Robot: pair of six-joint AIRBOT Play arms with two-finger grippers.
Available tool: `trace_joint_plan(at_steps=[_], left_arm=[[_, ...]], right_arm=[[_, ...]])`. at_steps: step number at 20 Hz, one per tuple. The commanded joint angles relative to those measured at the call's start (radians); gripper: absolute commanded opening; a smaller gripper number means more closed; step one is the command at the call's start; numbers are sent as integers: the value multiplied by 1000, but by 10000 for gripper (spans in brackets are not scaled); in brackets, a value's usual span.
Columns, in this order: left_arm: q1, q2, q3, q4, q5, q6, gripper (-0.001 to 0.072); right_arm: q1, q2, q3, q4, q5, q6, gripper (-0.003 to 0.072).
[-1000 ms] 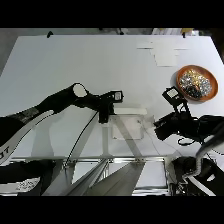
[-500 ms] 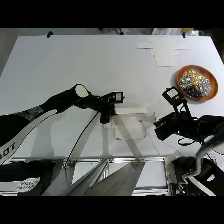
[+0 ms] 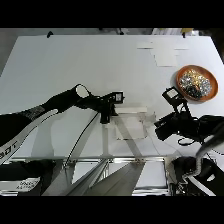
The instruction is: Fold the box and place the chain.
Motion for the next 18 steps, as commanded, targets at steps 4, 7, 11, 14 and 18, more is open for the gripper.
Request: trace_joint_plan(at_steps=[4, 7, 11, 14, 18], left_arm=[[-1, -1, 0, 2, -4, 0, 9], [-1, -1, 0, 2, -4, 0, 9], [-1, -1, 0, 2, -4, 0, 9], [-1, -1, 0, 2, -4, 0, 9], [-1, -1, 0, 2, -4, 0, 9]], right_arm=[[0, 0, 1, -7, 1, -38, 297], [1, 0, 0, 2, -6, -149, 156], [1, -11, -13, 119, -39, -625, 15], [1, -73, -46, 129, -126, -771, 15], [1, -198, -51, 220, -16, -940, 17]])
